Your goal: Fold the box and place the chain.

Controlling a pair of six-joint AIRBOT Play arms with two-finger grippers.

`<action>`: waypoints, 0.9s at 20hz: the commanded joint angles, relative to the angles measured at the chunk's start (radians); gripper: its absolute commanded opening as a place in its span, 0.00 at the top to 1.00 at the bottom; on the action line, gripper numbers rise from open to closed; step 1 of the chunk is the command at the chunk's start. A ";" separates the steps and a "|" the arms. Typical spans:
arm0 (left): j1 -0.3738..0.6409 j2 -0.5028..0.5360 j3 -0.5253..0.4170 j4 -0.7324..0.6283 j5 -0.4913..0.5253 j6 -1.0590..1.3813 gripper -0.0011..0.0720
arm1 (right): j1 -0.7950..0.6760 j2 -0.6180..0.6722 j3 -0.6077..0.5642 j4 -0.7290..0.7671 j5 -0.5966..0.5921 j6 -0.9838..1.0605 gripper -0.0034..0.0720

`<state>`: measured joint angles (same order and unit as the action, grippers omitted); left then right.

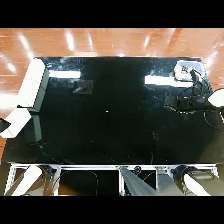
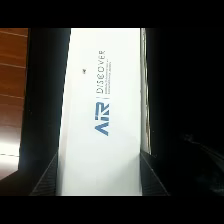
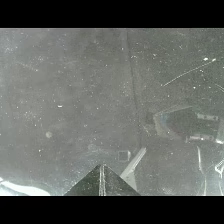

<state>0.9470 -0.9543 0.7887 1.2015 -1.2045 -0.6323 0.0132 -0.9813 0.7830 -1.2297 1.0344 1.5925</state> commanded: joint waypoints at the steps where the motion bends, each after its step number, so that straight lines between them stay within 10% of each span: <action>1: -0.002 -0.001 -0.017 -0.007 0.019 0.002 0.17 | 0.001 0.000 0.000 0.000 0.004 0.000 0.92; 7: -0.086 0.000 -0.015 0.078 0.068 -0.041 0.13 | 0.001 0.000 0.000 0.002 0.016 0.000 0.91; 12: -0.201 0.035 0.106 -0.245 0.078 -0.104 0.13 | 0.003 -0.001 0.066 -0.010 0.011 -0.107 0.91; 16: -0.663 0.038 0.229 -0.134 -0.027 -0.304 0.19 | 0.155 -0.061 0.328 -0.409 0.048 -0.019 0.91; 18: -0.904 0.034 0.220 -0.102 0.020 -0.429 0.52 | 0.182 -0.114 0.416 -0.488 0.073 0.030 0.91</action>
<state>0.3309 -0.9203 0.9771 1.0672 -1.1900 -0.8818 0.1383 -1.0428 1.0710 -1.5150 1.0718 1.5597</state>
